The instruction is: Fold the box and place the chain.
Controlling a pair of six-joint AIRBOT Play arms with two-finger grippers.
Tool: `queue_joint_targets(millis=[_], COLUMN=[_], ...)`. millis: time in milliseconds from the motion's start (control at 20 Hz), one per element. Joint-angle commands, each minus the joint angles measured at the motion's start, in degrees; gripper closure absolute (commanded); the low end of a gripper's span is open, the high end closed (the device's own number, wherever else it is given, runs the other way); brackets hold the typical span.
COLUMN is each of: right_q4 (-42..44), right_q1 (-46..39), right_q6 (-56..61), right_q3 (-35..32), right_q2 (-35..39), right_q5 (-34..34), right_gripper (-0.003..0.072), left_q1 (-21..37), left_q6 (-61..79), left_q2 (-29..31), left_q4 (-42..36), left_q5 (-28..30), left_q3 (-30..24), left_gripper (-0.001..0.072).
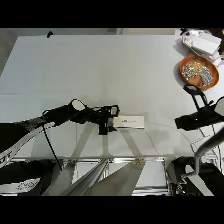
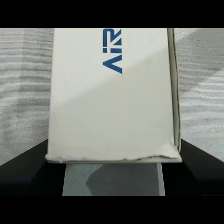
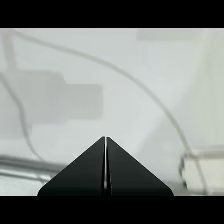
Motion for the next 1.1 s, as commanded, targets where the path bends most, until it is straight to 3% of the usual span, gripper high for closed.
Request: queue_joint_targets(millis=[0,250,300,450,500,850,1050], right_q4=[-3.0,3.0,3.0,3.0,3.0,3.0,3.0], right_q1=[-5.3,-5.3,-5.3,-5.3,-5.3,-5.3,-5.3], right_q6=[4.5,4.5,4.5,4.5,4.5,4.2,3.7], right_q3=[0.3,0.2,0.2,0.2,0.2,0.2,0.2], right_q2=[0.0,0.0,0.0,0.0,0.0,0.0,0.0], right_q5=[6.2,2.6,2.2,1.2,0.9,0.0,-1.0], right_gripper=[0.0674,0.0673,0.0673,0.0673,0.0673,0.0673,0.0673], left_q1=[0.0,0.0,0.0,0.0,0.0,0.3,3.7], left_q6=[0.0,0.0,0.0,-0.4,-0.4,-0.5,-5.7], left_q2=[0.0,0.0,0.1,1.2,2.0,9.5,14.1], left_q4=[0.0,0.0,0.0,0.0,0.0,0.0,0.2], left_q5=[-0.2,-1.4,-1.5,-2.5,-2.8,-0.1,2.4], left_q3=[0.0,0.0,0.0,0.0,0.0,0.0,0.0], left_gripper=[0.0233,0.0235,0.0263,0.0674,0.0702,0.0704,0.0704])
